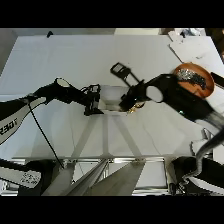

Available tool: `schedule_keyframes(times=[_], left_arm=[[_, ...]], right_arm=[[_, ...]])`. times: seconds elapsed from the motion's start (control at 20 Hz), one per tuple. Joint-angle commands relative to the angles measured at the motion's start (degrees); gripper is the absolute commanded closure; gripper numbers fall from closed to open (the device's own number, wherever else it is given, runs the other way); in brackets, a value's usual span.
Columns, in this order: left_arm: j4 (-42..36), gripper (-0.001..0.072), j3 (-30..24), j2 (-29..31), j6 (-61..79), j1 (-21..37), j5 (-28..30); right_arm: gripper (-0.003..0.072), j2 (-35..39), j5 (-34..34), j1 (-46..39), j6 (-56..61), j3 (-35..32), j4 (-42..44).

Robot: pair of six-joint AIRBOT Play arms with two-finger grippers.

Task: Fold the box and place the chain.

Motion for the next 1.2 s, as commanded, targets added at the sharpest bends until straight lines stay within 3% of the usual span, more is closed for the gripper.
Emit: schedule_keyframes(times=[0.0, 0.15, 0.3, 0.35, 0.4, 0.7, 0.9, 1.15], left_arm=[[0.00, 0.0371, 0.02, 0.04, 0.00, 0.00, 0.02], [0.00, 0.0371, 0.02, 0.04, 0.00, 0.00, 0.02], [0.00, 0.0371, 0.02, 0.04, 0.00, 0.00, 0.02], [0.00, 0.0371, 0.02, 0.04, 0.00, 0.00, 0.02], [0.00, 0.0371, 0.02, 0.04, 0.00, 0.00, 0.02], [0.00, 0.0371, 0.02, 0.04, 0.00, 0.00, 0.02], [0.00, 0.0371, 0.02, 0.04, 0.00, 0.00, 0.00], [0.00, 0.0371, 0.02, 0.04, 0.00, 0.00, 0.02]], right_arm=[[0.0392, 6.03, 2.14, -5.03, -3.54, 0.02, -5.18], [0.0391, 6.38, 8.72, -11.61, -16.46, -0.13, -4.07], [0.0378, 5.97, 9.09, -16.17, -30.16, -1.01, 1.97], [0.0258, 5.05, 9.14, -16.83, -33.83, -1.01, 4.00], [0.0199, 3.74, 9.09, -16.98, -37.09, -1.01, 4.70], [0.0199, -7.52, 8.48, -16.98, -56.50, -1.01, 12.52], [0.0143, -13.00, 6.12, -16.98, -63.56, -1.01, 18.25], [0.0109, -18.08, 4.20, -16.98, -63.63, -1.01, 19.80]])
